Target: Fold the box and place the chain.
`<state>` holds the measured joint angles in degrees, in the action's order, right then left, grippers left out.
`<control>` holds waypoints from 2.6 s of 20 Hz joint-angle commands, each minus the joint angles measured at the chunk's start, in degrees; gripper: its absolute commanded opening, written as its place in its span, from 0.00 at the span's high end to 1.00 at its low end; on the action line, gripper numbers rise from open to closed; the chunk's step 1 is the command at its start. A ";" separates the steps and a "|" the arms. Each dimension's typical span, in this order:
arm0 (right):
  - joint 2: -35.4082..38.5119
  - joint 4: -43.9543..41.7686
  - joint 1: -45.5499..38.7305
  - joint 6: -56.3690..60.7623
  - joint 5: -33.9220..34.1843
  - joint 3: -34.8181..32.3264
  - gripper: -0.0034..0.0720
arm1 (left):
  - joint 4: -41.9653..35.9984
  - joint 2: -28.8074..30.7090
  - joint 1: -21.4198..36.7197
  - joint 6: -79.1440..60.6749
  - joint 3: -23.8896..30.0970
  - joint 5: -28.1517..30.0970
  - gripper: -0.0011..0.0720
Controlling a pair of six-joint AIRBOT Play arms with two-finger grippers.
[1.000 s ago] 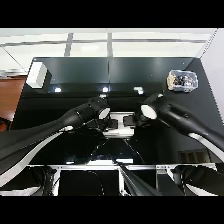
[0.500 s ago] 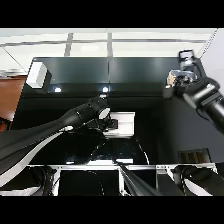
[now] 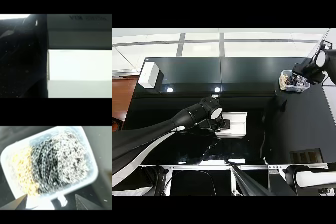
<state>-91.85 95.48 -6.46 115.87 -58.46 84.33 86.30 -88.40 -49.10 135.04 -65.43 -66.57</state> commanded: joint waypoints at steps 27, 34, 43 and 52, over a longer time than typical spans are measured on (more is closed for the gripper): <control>15.69 -16.52 -2.01 -26.56 -14.67 19.54 0.94 | 0.02 -0.02 0.00 -0.02 -0.02 0.09 0.95; 34.10 -18.97 4.81 -27.08 -21.42 19.39 0.94 | 0.04 -0.02 0.00 -0.02 -0.02 0.07 0.95; 39.39 -43.41 13.53 -30.49 -38.40 19.37 0.94 | 0.04 -0.02 0.00 -0.02 -0.02 0.02 0.95; 39.17 -47.43 27.54 -29.33 -24.06 3.21 0.94 | 0.04 -0.02 0.00 -0.02 -0.02 0.02 0.95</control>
<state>-52.66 49.47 16.84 86.39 -88.12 94.32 86.32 -88.40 -49.10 135.02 -65.43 -66.52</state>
